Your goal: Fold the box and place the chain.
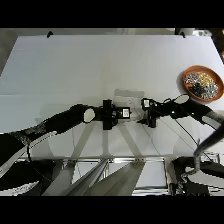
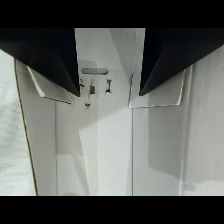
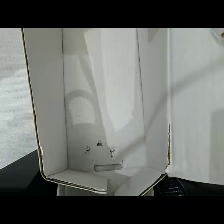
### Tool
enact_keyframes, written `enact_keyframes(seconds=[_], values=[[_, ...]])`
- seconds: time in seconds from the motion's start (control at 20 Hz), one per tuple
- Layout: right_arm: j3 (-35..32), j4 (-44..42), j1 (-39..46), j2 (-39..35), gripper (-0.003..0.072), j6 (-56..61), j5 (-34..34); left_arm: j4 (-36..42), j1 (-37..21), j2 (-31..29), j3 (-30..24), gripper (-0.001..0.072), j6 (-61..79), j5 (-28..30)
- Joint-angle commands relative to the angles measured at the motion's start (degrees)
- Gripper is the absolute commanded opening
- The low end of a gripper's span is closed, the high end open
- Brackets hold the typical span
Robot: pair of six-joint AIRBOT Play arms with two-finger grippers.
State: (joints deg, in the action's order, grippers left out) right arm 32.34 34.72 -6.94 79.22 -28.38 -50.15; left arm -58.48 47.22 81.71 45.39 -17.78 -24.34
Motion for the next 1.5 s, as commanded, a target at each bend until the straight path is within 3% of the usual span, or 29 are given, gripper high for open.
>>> enact_keyframes(seconds=[0.0,0.15,0.3,0.35,0.45,0.5,0.65,0.9,1.05,1.15,1.45], values=[[0.0,0.0,0.0,0.0,0.0407,0.0,0.0,0.0,0.0,0.0,0.0,0.0432,0.0,0.2],[0.0,0.0,0.0,0.0,0.0407,0.0,0.0,0.0,0.1,0.0,0.0,0.0166,0.0,0.2],[0.0,0.0,0.0,0.0,0.0407,0.0,0.0,0.0,0.4,0.0,0.0,0.0156,0.0,0.2],[0.0,0.0,0.0,0.0,0.0407,0.0,0.0,0.0,0.4,0.0,0.0,0.0167,0.0,0.2],[0.0,0.0,0.0,0.0,0.0407,0.0,0.0,0.0,0.4,0.0,0.0,0.0399,0.0,0.2],[0.0,0.0,0.0,0.0,0.0407,0.0,0.0,0.0,0.4,0.0,0.0,0.0477,0.0,0.2],[0.0,0.0,0.0,0.0,0.0407,0.0,0.0,0.0,0.5,0.0,0.0,0.0464,0.0,0.2],[0.0,0.0,0.0,0.0,0.0407,0.0,0.0,-0.1,0.4,-1.9,0.0,0.0139,-0.2,-2.6],[0.0,0.0,0.0,0.0,0.0407,0.0,0.0,-0.5,-0.4,-5.0,0.0,0.0128,-1.1,-7.0],[0.0,0.0,0.0,0.0,0.0407,0.0,0.0,-0.5,-1.4,-7.7,0.0,0.0008,-3.5,-9.4],[0.0,0.0,0.0,0.0,0.0407,0.0,0.0,-5.5,-5.3,-16.1,0.0,0.0005,-15.4,-15.5]])
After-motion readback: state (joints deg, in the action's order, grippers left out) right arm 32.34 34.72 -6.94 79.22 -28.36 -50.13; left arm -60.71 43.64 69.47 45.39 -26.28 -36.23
